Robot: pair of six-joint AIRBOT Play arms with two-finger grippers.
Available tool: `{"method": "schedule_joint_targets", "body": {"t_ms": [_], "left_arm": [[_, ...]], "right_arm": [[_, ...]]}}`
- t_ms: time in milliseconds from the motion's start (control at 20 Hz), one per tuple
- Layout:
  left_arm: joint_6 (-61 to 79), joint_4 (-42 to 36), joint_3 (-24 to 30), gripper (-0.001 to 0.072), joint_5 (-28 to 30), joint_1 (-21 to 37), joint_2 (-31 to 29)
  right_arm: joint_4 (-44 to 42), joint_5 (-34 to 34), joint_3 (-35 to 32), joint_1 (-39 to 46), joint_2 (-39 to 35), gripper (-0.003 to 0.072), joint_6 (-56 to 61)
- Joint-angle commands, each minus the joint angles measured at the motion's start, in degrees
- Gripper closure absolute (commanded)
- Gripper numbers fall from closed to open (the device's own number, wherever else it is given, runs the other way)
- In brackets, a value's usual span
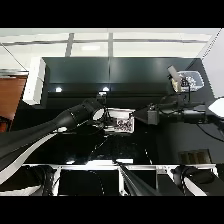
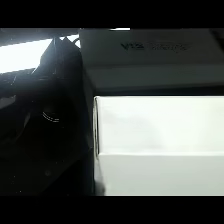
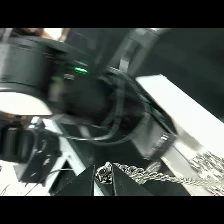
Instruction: Fold the box and place the chain.
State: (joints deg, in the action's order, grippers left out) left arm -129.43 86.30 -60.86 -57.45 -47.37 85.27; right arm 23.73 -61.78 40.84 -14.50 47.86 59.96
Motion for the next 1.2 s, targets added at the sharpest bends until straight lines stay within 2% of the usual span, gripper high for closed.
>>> {"method": "schedule_joint_targets", "body": {"t_ms": [0, 100, 150, 200, 300, 450, 650, 1050, 1100, 1150], "left_arm": [[0.0, 0.0, 0.0, 0.068, 0.0, 0.0, 0.0], [0.0, 0.0, 0.0, 0.068, 0.0, 0.0, 0.0], [0.0, 0.0, 0.0, 0.068, 0.1, 0.0, 0.0], [0.0, 0.1, 0.0, 0.068, 0.1, 0.0, 0.0], [0.0, 0.0, 0.0, 0.068, 0.1, 0.0, 0.0], [0.0, 0.0, 0.0, 0.068, -0.1, 0.0, 0.0], [0.7, 0.6, 0.0, 0.0679, 0.0, 0.0, 0.0], [-4.5, 1.9, -1.9, 0.0674, -3.0, 0.3, 0.0], [-5.2, 1.9, -2.4, 0.0566, -3.0, 0.4, 0.0], [-5.6, 1.9, -3.0, 0.037, -3.2, 0.4, -0.1]], "right_arm": [[2.8, 7.5, -3.7, -3.3, 2.4, 0.0668, 1.1], [4.2, 9.2, -3.9, -5.1, 4.8, 0.0666, 1.1], [4.5, 9.6, -3.9, -5.5, 5.6, 0.0584, 1.1], [5.7, 9.9, -3.9, -5.3, 5.8, 0.0423, 1.2], [10.8, 9.4, -3.6, -2.4, 5.3, 0.0421, 1.3], [24.4, 6.3, -1.4, 7.1, 2.9, 0.0421, 6.8], [26.0, 4.5, -1.4, 15.8, 0.9, 0.0422, 6.9], [26.7, 2.9, -1.4, 16.2, 1.0, 0.0422, 6.9], [26.7, 2.9, -1.4, 16.2, 1.0, 0.0422, 6.9], [26.7, 2.9, -1.4, 16.2, 1.0, 0.0422, 6.9]]}}
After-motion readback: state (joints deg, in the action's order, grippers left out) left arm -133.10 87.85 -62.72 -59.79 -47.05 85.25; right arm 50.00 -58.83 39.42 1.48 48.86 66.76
